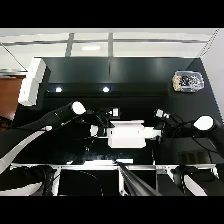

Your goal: Fold the box and place the chain.

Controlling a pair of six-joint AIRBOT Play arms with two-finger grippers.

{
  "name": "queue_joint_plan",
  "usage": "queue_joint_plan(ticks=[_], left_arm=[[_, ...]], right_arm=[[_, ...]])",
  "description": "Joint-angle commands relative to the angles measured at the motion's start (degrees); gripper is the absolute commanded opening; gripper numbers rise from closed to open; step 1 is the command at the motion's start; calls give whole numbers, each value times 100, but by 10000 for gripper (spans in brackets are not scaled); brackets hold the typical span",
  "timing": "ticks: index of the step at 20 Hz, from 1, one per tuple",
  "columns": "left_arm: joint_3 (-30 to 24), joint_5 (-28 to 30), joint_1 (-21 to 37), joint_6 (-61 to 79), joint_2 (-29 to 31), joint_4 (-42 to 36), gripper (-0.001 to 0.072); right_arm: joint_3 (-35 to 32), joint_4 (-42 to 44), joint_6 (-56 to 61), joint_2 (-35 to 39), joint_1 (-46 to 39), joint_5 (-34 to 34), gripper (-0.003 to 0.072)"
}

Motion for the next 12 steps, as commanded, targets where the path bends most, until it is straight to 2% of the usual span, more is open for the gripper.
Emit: queue_joint_plan(ticks=[1,5,12], left_arm=[[-4,-2,0,26,-4,17,25],[-4,-4,0,26,-4,17,25],[-4,-7,0,22,-4,15,25]], right_arm=[[-179,31,-127,-2,533,-9,635],[-251,11,-190,-2,1215,-439,635],[-251,118,-190,-2,1764,-903,635]])
